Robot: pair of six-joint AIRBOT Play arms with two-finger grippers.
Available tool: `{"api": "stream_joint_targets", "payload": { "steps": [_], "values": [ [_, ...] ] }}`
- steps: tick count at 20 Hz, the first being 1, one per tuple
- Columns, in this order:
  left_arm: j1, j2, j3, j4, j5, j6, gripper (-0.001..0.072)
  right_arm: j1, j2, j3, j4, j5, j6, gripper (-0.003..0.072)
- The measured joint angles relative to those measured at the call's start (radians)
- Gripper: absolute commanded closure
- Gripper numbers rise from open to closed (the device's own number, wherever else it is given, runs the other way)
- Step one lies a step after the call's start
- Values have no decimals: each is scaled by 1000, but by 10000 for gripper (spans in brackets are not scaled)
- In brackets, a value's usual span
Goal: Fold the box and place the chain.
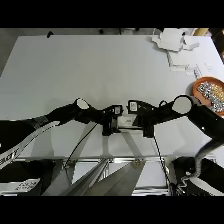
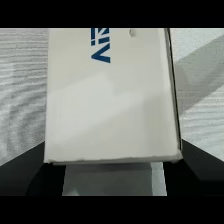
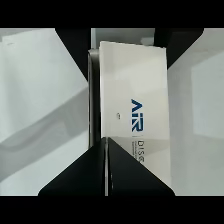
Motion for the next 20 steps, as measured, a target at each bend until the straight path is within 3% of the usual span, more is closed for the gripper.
{"api": "stream_joint_targets", "payload": {
  "steps": [20],
  "values": [
    [0, 0, 0, 0, 0, -1, 499, 0, -77, -31, -16, -3, 10, 667]
  ]
}}
